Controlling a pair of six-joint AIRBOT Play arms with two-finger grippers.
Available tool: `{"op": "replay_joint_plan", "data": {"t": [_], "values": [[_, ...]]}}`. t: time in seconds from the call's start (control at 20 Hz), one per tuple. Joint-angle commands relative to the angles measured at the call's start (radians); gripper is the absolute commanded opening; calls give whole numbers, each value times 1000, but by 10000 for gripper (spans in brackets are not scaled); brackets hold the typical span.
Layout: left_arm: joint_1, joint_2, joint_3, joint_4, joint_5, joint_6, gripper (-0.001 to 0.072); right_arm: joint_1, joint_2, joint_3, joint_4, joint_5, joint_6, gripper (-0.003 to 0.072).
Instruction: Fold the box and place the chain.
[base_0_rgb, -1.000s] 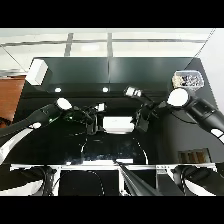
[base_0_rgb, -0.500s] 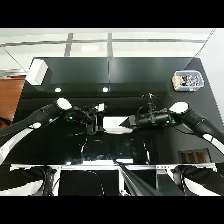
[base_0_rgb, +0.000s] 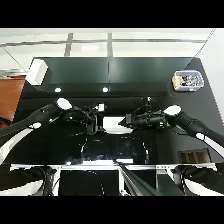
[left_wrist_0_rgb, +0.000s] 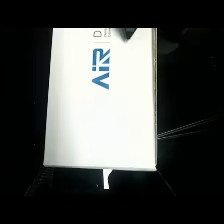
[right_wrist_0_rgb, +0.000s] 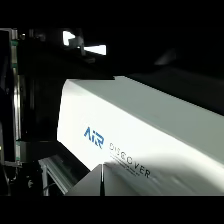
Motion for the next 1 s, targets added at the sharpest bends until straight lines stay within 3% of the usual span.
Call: {"op": "replay_joint_plan", "data": {"t": [0.0, 0.3, 0.45, 0.6, 0.8, 0.85, 0.95], "values": [[0, 0, 0, 0, 0, -2, 400, 11, -4, -2, -84, -35, 27, 13], [0, 0, 0, -1, -1, -2, 400, 11, -3, -1, -113, -53, 19, 13], [0, 0, 0, -1, -1, -2, 400, 7, 8, 40, -140, 8, -20, 14], [1, 0, 0, -2, 0, -2, 400, -48, 56, 146, -243, 172, -21, 14], [1, 6, 10, -4, -3, -2, 400, -229, 192, 240, -357, 417, 25, 14], [2, 18, 18, -2, -10, -2, 426, -281, 235, 240, -380, 455, 32, 14], [2, 60, 26, 4, -8, -11, 716, -381, 321, 240, -462, 521, 72, 14]]}}
